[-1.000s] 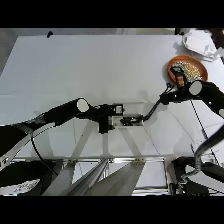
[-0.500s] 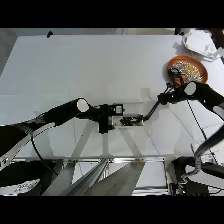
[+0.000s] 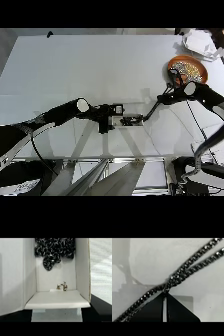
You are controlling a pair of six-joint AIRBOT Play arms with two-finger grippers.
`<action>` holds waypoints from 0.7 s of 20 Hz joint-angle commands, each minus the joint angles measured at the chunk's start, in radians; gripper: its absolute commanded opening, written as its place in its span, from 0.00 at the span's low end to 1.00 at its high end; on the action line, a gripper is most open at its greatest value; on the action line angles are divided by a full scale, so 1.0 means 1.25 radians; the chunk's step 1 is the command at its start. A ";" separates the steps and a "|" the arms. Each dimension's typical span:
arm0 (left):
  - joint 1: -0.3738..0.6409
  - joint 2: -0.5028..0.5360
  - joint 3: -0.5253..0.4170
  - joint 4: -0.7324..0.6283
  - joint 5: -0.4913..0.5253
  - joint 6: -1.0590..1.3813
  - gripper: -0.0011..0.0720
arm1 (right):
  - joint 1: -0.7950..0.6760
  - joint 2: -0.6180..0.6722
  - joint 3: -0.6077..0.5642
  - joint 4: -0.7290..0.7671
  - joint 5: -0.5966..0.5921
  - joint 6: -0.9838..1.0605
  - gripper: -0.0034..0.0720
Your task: Fold the box and place the chain.
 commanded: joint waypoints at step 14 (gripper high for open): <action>0.000 0.000 0.001 0.000 0.000 0.000 0.38 | 0.000 0.549 0.001 0.299 0.326 -0.137 0.06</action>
